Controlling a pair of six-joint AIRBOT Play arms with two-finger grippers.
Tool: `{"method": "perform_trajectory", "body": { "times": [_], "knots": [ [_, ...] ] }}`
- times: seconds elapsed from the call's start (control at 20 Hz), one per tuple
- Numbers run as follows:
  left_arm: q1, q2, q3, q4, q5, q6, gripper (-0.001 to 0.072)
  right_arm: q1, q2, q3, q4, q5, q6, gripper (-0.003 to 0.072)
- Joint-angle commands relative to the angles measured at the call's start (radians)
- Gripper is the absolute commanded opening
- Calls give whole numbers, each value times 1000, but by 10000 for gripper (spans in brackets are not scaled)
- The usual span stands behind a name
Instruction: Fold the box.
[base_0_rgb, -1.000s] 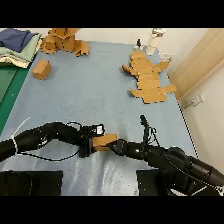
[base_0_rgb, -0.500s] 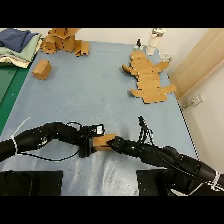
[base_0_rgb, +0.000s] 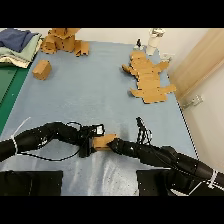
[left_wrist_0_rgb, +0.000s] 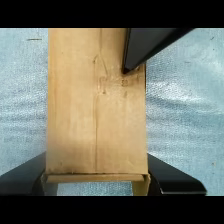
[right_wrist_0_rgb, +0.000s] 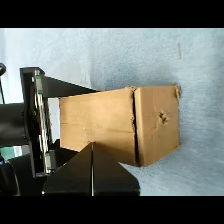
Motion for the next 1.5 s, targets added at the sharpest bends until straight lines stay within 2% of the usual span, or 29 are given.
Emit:
{"method": "perform_trajectory", "body": {
  "times": [0.0,0.5,0.6,0.75,0.8,0.9,1.05,1.15,1.25,1.45],
  "knots": [
    [0,0,0,0,0,0,592,1,-30,-1,-13,-11,0,1],
    [0,0,0,0,0,0,592,1,-16,1,-24,-7,-9,2],
    [0,0,0,0,0,0,592,1,39,19,-68,0,-12,1],
    [0,0,0,0,0,0,592,-18,159,58,-257,-35,2,0],
    [0,0,0,0,0,0,592,-42,187,71,-347,-74,39,1],
    [0,0,0,0,0,0,592,-116,211,106,-578,-230,158,1],
    [0,0,0,0,0,0,592,-251,168,198,-941,-642,319,2],
    [0,0,0,0,-1,1,592,-346,106,266,-979,-846,321,3],
    [0,0,0,0,0,0,592,-402,50,306,-930,-890,298,3],
    [0,0,0,0,-2,1,592,-406,6,311,-810,-775,299,3]
  ]
}}
